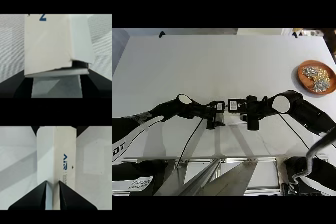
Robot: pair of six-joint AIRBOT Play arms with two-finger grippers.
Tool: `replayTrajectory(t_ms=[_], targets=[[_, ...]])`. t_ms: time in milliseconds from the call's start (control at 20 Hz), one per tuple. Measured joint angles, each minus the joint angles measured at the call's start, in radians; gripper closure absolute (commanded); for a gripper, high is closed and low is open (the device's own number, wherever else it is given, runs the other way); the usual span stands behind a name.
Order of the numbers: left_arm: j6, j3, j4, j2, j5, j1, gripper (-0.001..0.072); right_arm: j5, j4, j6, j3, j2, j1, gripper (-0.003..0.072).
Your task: Fold the box and place the chain.
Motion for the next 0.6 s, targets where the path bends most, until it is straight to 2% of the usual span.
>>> replayTrajectory(t_ms=[50,600], targets=[[0.000,0.000,0.000,0.000,0.000,0.000,0.0436,-0.002,-0.001,0.003,0.000,0.000,0.000,0.0603],[0.001,0.000,0.000,0.000,0.000,0.000,0.0436,-0.016,0.005,0.018,-0.029,0.000,0.000,0.0603]])
